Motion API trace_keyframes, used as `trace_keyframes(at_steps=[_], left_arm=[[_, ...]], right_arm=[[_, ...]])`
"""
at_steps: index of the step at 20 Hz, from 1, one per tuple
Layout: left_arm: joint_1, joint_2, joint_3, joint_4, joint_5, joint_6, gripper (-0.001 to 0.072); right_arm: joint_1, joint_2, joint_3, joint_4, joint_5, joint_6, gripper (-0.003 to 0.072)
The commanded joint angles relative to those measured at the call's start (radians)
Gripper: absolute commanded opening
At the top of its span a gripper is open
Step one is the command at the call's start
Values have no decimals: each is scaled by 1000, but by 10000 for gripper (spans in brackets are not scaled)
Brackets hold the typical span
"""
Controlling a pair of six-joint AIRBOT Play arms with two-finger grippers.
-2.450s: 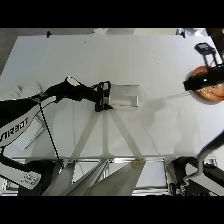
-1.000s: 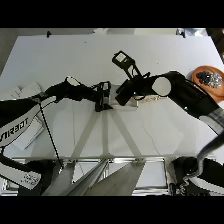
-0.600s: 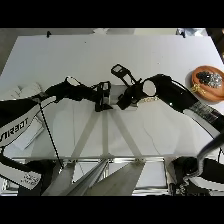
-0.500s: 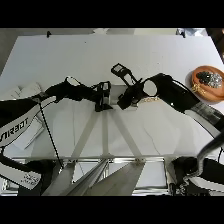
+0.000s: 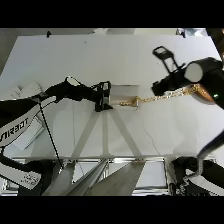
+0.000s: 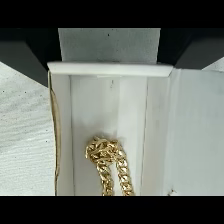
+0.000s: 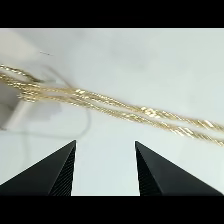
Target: Fold the box and place the chain.
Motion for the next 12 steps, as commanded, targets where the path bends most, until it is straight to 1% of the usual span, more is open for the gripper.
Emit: trace_keyframes(at_steps=[1,2,3,5,9,11,12], left_arm=[[0,0,0,0,0,0,17],[0,0,0,0,0,0,17],[0,0,0,0,0,0,17],[0,0,0,0,0,0,17],[0,0,0,0,0,0,17],[0,0,0,0,0,0,17],[0,0,0,0,0,0,17]], right_arm=[[-245,13,0,-21,60,43,420],[-312,6,0,-21,57,58,436],[-370,-6,-1,-21,56,81,472],[-467,-45,-2,-18,41,160,482],[-540,-136,-3,-19,21,265,483],[-544,-166,-3,-29,-37,372,544],[-543,-178,-2,-28,-75,416,543]])
